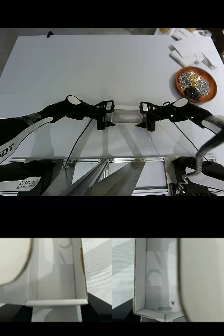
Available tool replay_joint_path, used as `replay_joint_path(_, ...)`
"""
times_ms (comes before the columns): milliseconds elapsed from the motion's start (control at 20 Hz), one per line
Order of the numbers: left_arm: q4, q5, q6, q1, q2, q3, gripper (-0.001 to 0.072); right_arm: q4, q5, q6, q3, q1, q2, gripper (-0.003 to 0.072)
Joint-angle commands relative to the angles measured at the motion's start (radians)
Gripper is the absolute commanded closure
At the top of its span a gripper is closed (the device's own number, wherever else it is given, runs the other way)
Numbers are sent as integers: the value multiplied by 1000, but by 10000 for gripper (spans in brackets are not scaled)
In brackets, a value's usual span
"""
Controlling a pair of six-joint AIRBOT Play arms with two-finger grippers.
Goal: Fold the box and place the chain.
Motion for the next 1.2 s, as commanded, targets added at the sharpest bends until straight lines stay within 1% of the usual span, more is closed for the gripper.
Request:
replay_joint_path(0,-4,-1,-13,0,0,0,502,1,0,3,0,1,0,389)
replay_joint_path(500,-4,-1,-13,0,0,0,502,3,-3,3,0,1,0,390)
replay_joint_path(600,-4,-1,-13,0,0,0,502,2,-31,3,0,1,0,391)
replay_joint_path(650,-4,-2,-13,0,0,0,502,20,-64,3,0,1,0,389)
replay_joint_path(750,-4,-1,-13,0,0,0,502,35,-48,3,0,1,0,389)
replay_joint_path(900,-4,-1,-13,0,0,0,502,8,9,6,0,1,1,386)
replay_joint_path(950,-4,-1,-13,0,0,0,502,-8,28,7,0,1,1,317)
replay_joint_path(1000,-4,-1,-13,0,0,0,502,-6,31,9,0,1,2,101)
replay_joint_path(1050,-4,-1,-13,0,0,0,502,-7,27,44,0,-2,6,-12)
replay_joint_path(1150,-4,-2,-13,0,0,0,502,-49,32,134,0,-6,40,-8)
